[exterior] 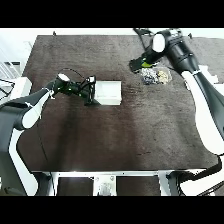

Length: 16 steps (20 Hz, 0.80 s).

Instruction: Fold the box and place the chain.

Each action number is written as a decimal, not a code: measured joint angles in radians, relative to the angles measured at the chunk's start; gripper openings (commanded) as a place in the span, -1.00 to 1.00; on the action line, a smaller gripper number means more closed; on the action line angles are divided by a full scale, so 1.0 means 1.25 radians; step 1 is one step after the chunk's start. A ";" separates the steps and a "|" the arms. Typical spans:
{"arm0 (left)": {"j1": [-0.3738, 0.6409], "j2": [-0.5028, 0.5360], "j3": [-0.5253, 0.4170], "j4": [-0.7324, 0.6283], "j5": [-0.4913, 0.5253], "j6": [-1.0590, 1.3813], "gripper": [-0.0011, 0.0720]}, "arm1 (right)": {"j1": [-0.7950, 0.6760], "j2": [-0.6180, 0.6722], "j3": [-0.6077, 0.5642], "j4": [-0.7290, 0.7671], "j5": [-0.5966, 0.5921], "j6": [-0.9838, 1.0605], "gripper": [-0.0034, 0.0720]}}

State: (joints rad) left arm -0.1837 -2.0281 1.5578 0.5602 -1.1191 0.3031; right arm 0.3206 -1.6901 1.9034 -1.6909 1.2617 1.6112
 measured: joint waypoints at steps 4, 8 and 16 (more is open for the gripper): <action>0.000 0.000 0.000 0.000 0.000 0.000 0.29 | -0.122 -0.001 -0.057 0.013 -0.091 -0.039 0.67; 0.000 0.000 0.000 0.000 0.000 0.000 0.29 | -0.223 -0.049 -0.082 0.114 -0.175 -0.070 0.59; 0.000 0.000 0.000 0.000 0.000 0.000 0.30 | -0.287 -0.173 -0.085 0.287 -0.229 -0.168 0.23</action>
